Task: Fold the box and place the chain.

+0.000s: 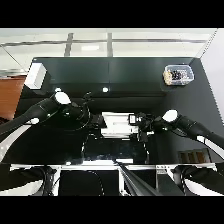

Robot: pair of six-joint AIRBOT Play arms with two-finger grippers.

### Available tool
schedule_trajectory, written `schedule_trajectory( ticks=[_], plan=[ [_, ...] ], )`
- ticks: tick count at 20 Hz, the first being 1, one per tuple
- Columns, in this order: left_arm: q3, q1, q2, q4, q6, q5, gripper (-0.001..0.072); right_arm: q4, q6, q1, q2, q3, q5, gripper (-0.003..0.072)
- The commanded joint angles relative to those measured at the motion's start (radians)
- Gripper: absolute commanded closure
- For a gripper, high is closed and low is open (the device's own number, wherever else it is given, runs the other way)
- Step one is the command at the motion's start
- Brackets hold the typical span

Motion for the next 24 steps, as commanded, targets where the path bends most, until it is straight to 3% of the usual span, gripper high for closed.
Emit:
schedule_trajectory(
  ticks=[1,5,11,14,17,21,23,24],
  plan=[
    [0.049,-0.067,0.001,0.109,-0.188,0.009,0.0314,0.000,0.000,0.001,0.000,0.001,0.000,0.0558],
    [0.072,-0.129,0.001,0.274,-0.349,0.013,0.0315,0.000,0.000,0.001,0.000,0.001,0.000,0.0558],
    [0.072,-0.203,-0.018,0.393,-0.561,0.115,0.0315,0.000,0.000,0.001,0.000,0.001,0.000,0.0558],
    [0.091,-0.256,-0.020,0.503,-0.677,0.144,0.0359,0.000,0.000,0.001,0.000,0.001,0.000,0.0558],
    [0.160,-0.306,-0.035,0.631,-0.801,0.076,0.0360,0.000,0.000,0.001,0.000,0.001,0.000,0.0558],
    [0.260,-0.366,-0.118,0.695,-0.866,-0.019,0.0380,0.000,0.000,0.001,0.000,0.001,0.000,0.0558],
    [0.265,-0.385,-0.127,0.712,-0.896,-0.016,0.0496,0.000,0.000,0.001,0.000,0.001,0.000,0.0558],
    [0.265,-0.389,-0.128,0.715,-0.905,-0.016,0.0496,0.000,0.000,0.001,0.000,0.001,0.000,0.0558]
  ],
)
